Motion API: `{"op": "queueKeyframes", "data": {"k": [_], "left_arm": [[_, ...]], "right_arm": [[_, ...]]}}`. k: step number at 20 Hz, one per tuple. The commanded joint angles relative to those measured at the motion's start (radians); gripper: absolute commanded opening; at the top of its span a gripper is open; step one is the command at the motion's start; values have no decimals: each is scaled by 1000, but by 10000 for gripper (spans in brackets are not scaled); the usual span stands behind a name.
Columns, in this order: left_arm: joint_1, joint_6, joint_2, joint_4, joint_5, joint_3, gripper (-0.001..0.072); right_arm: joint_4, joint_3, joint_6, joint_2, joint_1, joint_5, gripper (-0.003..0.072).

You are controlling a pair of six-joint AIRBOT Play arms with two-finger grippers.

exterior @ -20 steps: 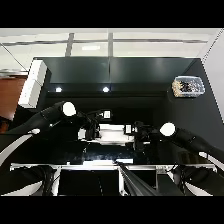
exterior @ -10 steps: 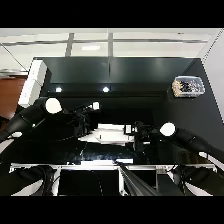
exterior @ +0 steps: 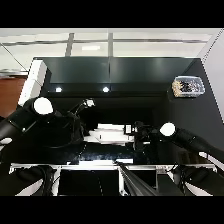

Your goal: Fold the box and place the chain.

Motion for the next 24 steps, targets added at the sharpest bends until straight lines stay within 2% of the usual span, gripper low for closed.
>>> {"op": "queueKeyframes", "data": {"k": [1,5,11,13,18,22,23,24], "left_arm": [[-77,-28,16,-182,69,-38,29],[-158,-27,15,-232,350,-60,30],[-182,-28,0,-235,634,-81,30],[-182,-28,-31,-233,670,-90,30],[-182,-28,-142,-233,668,-89,30],[-180,-28,-150,-204,636,-89,37],[-180,-28,-148,-187,618,-89,109],[-180,-28,-145,-159,599,-88,346]], "right_arm": [[0,0,0,0,1,0,520],[0,0,0,0,1,0,520],[0,0,0,0,1,0,521],[0,0,0,0,1,0,521],[0,0,0,0,1,0,521],[0,0,0,0,1,0,521],[0,0,0,0,1,0,521],[0,0,0,0,0,0,521]]}}
